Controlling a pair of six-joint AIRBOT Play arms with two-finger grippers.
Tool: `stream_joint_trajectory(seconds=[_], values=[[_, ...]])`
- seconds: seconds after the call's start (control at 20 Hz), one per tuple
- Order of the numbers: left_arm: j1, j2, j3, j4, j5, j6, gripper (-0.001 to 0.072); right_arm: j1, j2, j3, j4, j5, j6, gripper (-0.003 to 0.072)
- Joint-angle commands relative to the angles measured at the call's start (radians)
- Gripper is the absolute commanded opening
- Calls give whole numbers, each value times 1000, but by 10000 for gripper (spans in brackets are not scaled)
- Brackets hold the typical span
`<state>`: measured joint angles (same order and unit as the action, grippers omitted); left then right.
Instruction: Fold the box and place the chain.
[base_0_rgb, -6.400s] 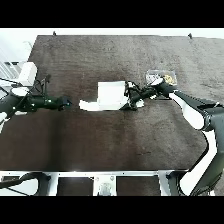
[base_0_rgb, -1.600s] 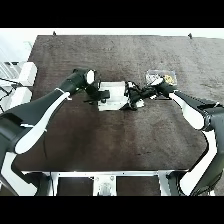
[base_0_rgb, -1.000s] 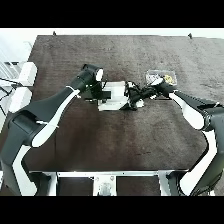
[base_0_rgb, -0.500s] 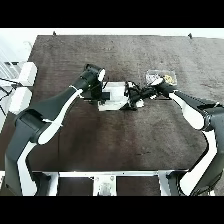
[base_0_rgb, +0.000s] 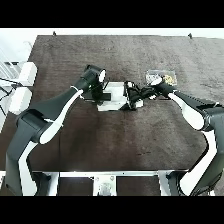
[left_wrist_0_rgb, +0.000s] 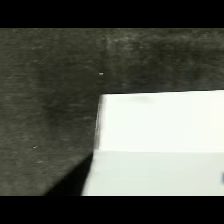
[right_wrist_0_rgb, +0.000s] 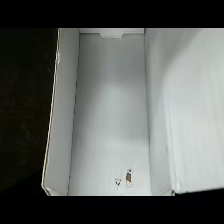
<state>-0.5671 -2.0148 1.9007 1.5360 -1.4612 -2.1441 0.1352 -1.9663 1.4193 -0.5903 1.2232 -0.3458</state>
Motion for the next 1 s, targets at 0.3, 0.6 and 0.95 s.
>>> stream_joint_trajectory(seconds=[0.3,0.6,0.95], values=[[1,0,11,-51,30,25,194,-2,0,0,-1,1,-4,514],[1,21,99,-48,-114,149,377,-2,0,0,-1,1,-4,514],[1,170,101,21,-171,212,376,-2,0,0,0,1,-4,514]])
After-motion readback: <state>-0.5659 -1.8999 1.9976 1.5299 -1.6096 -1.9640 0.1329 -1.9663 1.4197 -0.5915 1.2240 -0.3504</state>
